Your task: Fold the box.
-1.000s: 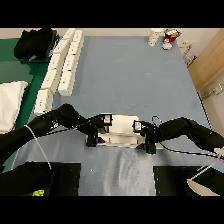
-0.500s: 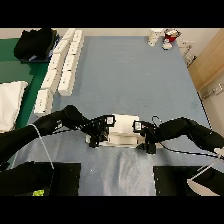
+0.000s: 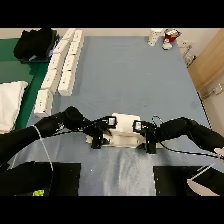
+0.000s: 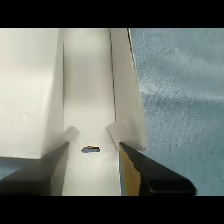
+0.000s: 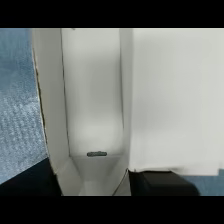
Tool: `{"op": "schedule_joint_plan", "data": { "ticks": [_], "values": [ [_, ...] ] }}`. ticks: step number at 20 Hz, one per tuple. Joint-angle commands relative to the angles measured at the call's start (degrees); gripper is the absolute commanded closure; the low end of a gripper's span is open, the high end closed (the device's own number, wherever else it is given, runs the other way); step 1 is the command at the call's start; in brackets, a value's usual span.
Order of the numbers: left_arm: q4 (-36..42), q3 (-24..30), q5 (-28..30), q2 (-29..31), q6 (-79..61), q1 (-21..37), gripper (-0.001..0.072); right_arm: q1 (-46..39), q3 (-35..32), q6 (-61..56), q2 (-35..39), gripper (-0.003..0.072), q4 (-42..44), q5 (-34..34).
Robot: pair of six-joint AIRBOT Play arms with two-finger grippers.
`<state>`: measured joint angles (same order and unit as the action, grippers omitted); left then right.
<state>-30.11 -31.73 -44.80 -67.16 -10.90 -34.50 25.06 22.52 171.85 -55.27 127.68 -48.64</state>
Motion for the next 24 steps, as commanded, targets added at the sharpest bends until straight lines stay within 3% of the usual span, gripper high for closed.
{"op": "schedule_joint_plan", "data": {
  "ticks": [1, 3, 4, 5, 7, 8, 9, 13, 17, 21, 24],
  "values": [
    [0.2, 1.3, -0.2, 0.0, -0.2, -0.1, 0.01, 0.1, 0.0, 0.2, 0.0, 0.0224, 0.1, 0.1],
    [0.1, 1.4, -0.2, 0.0, -0.2, -0.1, 0.0133, 0.1, 0.0, 0.2, 0.0, 0.0224, 0.1, 0.1],
    [0.1, 1.4, -0.2, 0.0, 0.0, -0.1, 0.0245, 0.1, 0.0, 0.2, 0.0, 0.0224, 0.1, 0.1],
    [0.1, 1.4, -0.2, 0.0, 0.3, -0.1, 0.0433, 0.1, 0.0, 0.2, 0.0, 0.0224, 0.1, 0.1],
    [-0.1, 1.4, -0.2, 0.1, 2.0, -0.1, 0.0605, 0.1, 0.0, 0.2, 0.0, 0.0224, 0.1, 0.1],
    [-0.8, 1.4, -0.2, 0.1, 4.0, -0.1, 0.0619, 0.1, 0.0, 0.2, 0.0, 0.0224, 0.1, 0.1],
    [-2.3, 1.4, -0.2, 0.2, 6.2, -0.1, 0.0701, 0.1, 0.0, 0.2, 0.0, 0.0224, 0.1, 0.1],
    [-11.7, 1.4, -0.1, 3.1, 17.8, 0.1, 0.0697, 0.1, 0.0, 0.2, 0.0, 0.0224, 0.1, 0.1],
    [-16.5, 1.4, -0.6, 10.4, 31.5, 3.3, 0.0698, 0.1, 0.0, 0.1, 0.0, 0.0224, 0.1, 0.1],
    [-26.1, 1.3, -3.8, 20.7, 60.3, 11.6, 0.0697, 0.1, 0.0, 0.2, 0.0, 0.0224, 0.1, 0.1],
    [-37.3, 1.3, -11.3, 24.9, 84.8, 21.7, 0.0697, 0.1, 0.0, 0.2, 0.0, 0.0224, 0.1, 0.1]
  ]
}}
